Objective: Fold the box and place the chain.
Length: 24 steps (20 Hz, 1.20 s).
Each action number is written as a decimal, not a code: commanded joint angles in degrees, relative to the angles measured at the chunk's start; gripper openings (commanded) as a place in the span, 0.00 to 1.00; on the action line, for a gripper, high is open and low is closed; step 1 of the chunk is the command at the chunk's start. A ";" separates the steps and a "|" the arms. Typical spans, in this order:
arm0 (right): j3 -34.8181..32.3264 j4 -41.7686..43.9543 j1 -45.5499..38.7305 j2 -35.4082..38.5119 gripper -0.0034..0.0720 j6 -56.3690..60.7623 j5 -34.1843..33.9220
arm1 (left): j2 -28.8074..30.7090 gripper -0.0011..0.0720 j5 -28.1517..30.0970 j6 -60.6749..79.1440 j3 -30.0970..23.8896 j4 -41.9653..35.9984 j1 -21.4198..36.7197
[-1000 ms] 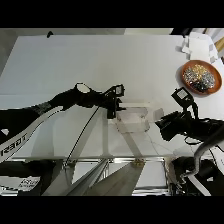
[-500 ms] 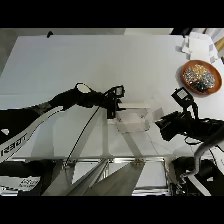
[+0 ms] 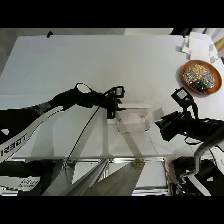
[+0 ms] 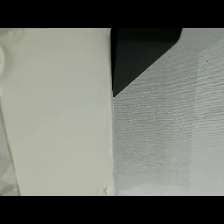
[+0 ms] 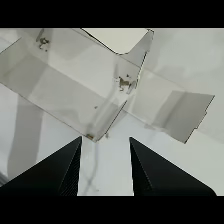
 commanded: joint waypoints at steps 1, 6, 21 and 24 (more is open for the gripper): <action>0.00 0.17 -0.02 0.07 0.48 -4.63 0.04 | -0.02 0.03 0.02 -0.04 -0.02 0.07 -0.02; -0.02 6.93 -0.02 -1.27 0.06 -27.36 1.33 | -0.02 0.03 0.04 -0.02 -0.02 0.04 -0.04; -2.69 5.88 -0.72 -16.98 0.96 -47.25 -4.52 | -0.02 0.03 0.00 -0.02 -0.02 0.04 -0.02; -6.56 5.25 -0.66 -16.98 0.96 -47.52 -13.00 | -0.02 0.03 0.00 -0.02 -0.02 0.04 -0.04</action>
